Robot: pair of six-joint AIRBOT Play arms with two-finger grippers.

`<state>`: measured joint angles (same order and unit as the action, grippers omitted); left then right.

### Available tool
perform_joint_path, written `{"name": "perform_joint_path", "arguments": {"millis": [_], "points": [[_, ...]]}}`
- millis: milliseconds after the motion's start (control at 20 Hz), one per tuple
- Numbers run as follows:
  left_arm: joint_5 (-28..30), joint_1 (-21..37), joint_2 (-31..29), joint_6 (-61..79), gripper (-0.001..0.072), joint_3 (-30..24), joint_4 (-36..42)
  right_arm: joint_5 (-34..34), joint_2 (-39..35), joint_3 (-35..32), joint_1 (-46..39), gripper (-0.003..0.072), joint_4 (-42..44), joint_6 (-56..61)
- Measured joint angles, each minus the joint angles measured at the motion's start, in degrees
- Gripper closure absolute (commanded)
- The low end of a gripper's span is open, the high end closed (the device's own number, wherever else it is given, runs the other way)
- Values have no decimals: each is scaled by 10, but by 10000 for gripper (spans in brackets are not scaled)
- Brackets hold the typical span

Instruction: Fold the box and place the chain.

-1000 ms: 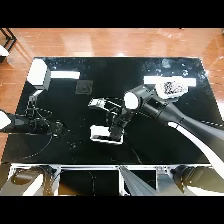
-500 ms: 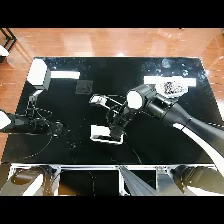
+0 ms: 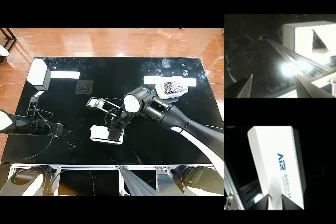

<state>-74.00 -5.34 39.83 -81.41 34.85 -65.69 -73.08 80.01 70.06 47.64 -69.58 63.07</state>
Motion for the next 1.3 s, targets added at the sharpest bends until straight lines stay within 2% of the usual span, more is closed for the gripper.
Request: {"name": "perform_joint_path", "arguments": {"millis": [1300], "points": [[5,0,0,2,87,-5,6,13,1,-2,25,559,-25,17]]}}
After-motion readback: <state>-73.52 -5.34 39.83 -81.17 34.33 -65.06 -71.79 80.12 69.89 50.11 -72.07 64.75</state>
